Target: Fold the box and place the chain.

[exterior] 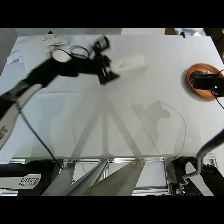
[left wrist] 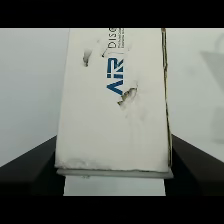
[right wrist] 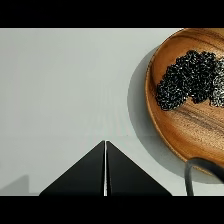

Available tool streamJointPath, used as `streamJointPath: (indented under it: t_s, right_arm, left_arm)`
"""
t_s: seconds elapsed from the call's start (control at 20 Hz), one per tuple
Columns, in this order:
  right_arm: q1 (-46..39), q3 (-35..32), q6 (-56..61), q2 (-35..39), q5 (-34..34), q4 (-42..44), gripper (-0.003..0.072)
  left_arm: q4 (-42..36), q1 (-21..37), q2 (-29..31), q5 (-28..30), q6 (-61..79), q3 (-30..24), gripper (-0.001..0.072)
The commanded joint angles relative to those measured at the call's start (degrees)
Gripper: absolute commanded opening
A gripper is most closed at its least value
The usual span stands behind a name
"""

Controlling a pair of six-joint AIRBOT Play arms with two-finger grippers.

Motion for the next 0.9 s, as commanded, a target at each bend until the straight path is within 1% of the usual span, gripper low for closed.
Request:
streamJointPath:
  t_s: [0.0,0.1,0.25,0.4,0.5,0.55,0.7,0.75,0.85]
  right_arm:
    - [0.0,0.0,0.0,0.0,0.0,0.0,0.0011]
    - [0.0,0.0,0.0,0.0,0.0,0.0,0.0011]
    - [0.0,0.0,0.0,0.0,0.0,0.0,0.0011]
    - [0.0,0.0,0.0,0.0,0.0,0.0,0.0011]
    - [0.0,0.0,0.0,0.1,0.0,0.0,0.0011]
    - [0.0,0.0,0.0,0.1,0.0,0.0,0.0011]
    - [0.0,0.0,0.0,0.1,0.0,0.0,0.0011]
    - [0.0,0.0,0.0,0.1,-0.1,0.0,0.0011]
    - [0.0,0.0,0.0,0.1,-0.1,0.0,0.0011]
  left_arm:
    - [6.1,6.6,7.8,11.5,-12.0,0.1,0.0012]
    - [13.0,11.2,10.1,12.2,-18.1,0.1,0.0012]
    - [23.8,18.0,10.1,10.4,-31.9,0.0,0.0012]
    - [28.4,24.1,8.0,10.7,-42.6,-0.2,0.001]
    - [28.8,27.0,6.0,12.2,-45.4,-1.3,0.0008]
    - [28.8,27.8,5.2,13.9,-45.9,-2.6,0.0007]
    - [28.9,27.7,3.6,23.9,-47.3,-10.5,0.0007]
    - [28.9,27.5,2.8,25.4,-47.4,-12.9,0.0007]
    - [28.9,27.5,0.0,25.4,-47.4,-16.5,0.0008]
